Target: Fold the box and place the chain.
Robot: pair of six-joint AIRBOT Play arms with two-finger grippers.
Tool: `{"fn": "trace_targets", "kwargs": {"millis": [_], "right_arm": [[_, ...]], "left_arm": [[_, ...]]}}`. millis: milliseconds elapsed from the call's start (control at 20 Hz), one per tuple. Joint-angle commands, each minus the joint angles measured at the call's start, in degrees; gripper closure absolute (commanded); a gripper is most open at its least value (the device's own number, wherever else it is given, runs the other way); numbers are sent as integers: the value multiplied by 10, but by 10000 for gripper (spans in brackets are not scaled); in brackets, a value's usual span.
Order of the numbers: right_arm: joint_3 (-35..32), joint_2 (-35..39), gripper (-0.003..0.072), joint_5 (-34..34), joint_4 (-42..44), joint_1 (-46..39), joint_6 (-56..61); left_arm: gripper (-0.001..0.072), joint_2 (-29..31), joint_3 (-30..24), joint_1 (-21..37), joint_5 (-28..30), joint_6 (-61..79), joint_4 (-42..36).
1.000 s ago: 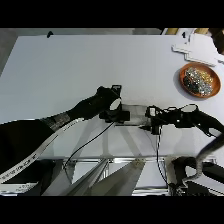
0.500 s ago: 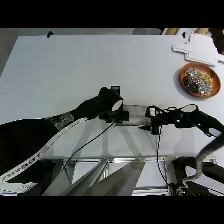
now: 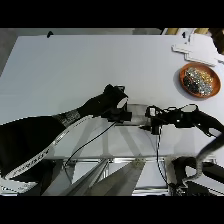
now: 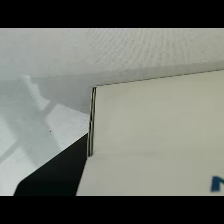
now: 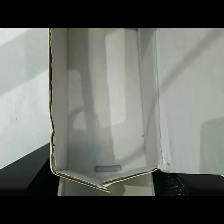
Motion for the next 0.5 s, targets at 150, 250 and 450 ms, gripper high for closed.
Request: {"fn": "trace_targets", "kwargs": {"millis": [150,250,450], "right_arm": [[0,0,228,0,0,0,0],[0,0,228,0,0,0,0],[0,0,228,0,0,0,0]], "left_arm": [[707,-11,6,-2,-12,0,-17],[707,-11,6,-2,-12,-1,-17],[666,-9,6,-1,-10,0,-17]]}}
